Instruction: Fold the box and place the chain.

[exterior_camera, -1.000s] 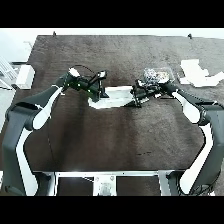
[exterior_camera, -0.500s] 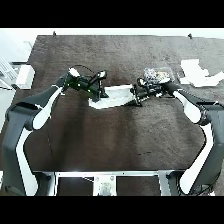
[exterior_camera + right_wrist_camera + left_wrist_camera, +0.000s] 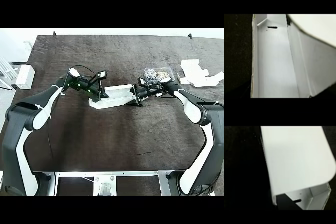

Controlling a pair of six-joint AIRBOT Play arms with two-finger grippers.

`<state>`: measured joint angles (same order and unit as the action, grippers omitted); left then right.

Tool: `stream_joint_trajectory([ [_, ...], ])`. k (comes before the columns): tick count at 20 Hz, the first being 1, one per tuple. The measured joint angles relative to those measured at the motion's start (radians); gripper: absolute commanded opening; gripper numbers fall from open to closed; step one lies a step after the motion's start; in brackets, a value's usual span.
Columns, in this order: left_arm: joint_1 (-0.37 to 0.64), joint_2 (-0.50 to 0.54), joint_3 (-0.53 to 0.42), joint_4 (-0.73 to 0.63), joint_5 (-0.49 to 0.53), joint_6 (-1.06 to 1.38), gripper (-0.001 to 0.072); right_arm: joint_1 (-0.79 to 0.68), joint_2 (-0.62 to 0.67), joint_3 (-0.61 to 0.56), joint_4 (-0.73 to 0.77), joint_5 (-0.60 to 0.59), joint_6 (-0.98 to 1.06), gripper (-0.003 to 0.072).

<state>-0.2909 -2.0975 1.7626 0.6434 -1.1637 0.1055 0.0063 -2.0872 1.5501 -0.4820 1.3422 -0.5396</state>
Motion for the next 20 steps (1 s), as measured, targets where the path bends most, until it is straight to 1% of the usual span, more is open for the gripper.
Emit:
stream_joint_trajectory([
  [10, 0.0, 0.0, 0.0, 0.001, 0.002, 0.001, 0.0022, 0.008, 0.0, 0.0, -0.008, 0.002, -0.014, 0.065],
  [11, 0.0, 0.0, 0.0, 0.001, 0.002, 0.001, 0.0022, 0.006, 0.0, 0.001, -0.01, 0.002, -0.014, 0.0689],
  [20, 0.0, 0.0, 0.0, 0.001, 0.003, 0.001, 0.0022, -0.016, 0.0, 0.01, -0.02, 0.036, -0.021, 0.0689],
])
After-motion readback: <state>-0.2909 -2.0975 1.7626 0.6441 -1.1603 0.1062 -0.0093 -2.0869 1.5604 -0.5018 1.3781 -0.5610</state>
